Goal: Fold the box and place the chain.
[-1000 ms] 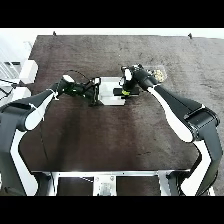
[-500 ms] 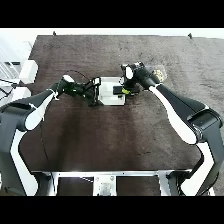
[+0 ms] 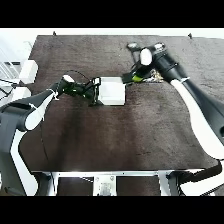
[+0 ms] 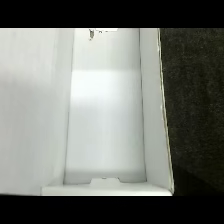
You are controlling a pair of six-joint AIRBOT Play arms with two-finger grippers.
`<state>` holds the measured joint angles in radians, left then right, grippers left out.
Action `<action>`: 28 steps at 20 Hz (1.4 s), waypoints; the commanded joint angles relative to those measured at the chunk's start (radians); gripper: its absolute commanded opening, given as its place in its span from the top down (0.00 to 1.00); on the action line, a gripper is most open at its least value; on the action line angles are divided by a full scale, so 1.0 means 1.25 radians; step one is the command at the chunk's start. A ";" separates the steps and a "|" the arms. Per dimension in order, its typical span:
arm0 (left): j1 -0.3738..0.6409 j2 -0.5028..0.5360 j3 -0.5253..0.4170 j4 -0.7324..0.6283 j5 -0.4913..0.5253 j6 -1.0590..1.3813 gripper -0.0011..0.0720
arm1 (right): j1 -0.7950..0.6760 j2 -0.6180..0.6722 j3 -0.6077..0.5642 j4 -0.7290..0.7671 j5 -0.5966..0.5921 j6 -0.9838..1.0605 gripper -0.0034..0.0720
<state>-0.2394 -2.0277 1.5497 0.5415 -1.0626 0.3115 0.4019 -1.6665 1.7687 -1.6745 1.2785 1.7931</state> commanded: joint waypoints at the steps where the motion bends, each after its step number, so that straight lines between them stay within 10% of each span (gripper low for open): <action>1: 0.000 0.000 0.000 0.000 -0.001 0.000 0.75 | -0.100 0.022 -0.013 -0.060 -0.139 -0.067 0.37; 8: 0.000 0.000 0.000 0.000 0.000 0.000 0.75 | -0.275 -0.152 0.012 0.200 -0.287 -0.235 0.38; 19: 0.000 0.000 0.000 0.000 0.000 0.000 0.75 | -0.273 -0.301 0.106 0.237 -0.283 -0.269 0.42; 21: 0.000 0.000 0.000 0.000 0.000 0.000 0.75 | -0.273 -0.311 0.106 0.236 -0.280 -0.270 0.55; 23: 0.000 0.000 0.000 0.000 0.000 0.000 0.75 | -0.273 -0.307 0.109 0.236 -0.280 -0.271 0.94; 28: 0.000 0.000 0.000 0.000 0.000 0.000 0.75 | -0.273 -0.204 0.110 0.220 -0.277 -0.271 0.94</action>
